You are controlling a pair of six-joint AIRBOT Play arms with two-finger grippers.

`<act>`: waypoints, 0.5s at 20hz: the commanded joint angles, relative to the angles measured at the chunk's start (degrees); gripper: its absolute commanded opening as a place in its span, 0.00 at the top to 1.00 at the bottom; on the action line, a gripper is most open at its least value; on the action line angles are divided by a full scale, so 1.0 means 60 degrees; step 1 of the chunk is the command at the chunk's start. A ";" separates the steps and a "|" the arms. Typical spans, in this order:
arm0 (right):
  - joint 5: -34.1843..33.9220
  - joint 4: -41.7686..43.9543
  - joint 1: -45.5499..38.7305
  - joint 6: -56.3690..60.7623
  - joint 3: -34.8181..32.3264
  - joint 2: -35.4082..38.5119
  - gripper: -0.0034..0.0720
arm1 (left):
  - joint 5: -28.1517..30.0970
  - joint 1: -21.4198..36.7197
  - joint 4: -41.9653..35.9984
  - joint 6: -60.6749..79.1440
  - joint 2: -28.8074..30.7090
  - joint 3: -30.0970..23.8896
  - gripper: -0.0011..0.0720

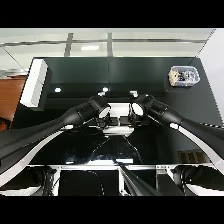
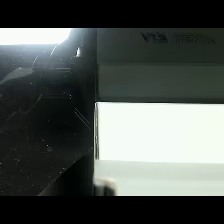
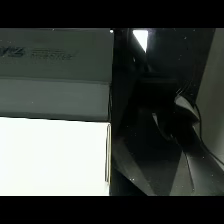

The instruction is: Fold the box and place the chain.

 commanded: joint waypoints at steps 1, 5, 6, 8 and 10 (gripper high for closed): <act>0.0033 0.0044 0.0004 -0.0040 0.0007 -0.0015 0.93 | -0.0033 0.0000 0.0029 0.0029 -0.0007 0.0000 0.95; 0.0029 0.0044 0.0004 -0.0033 0.0011 -0.0015 0.60 | -0.0036 0.0000 0.0029 0.0033 -0.0007 0.0000 0.95; 0.0025 0.0044 0.0004 -0.0033 0.0011 -0.0015 0.60 | -0.0040 0.0000 0.0029 0.0033 -0.0007 0.0000 0.95; 0.0011 0.0047 0.0004 -0.0033 0.0011 -0.0015 0.60 | -0.0040 0.0000 0.0029 0.0033 -0.0007 0.0000 0.95; 0.0018 0.0047 0.0004 -0.0033 0.0007 -0.0036 0.61 | -0.0040 0.0000 0.0029 0.0033 -0.0007 0.0000 0.95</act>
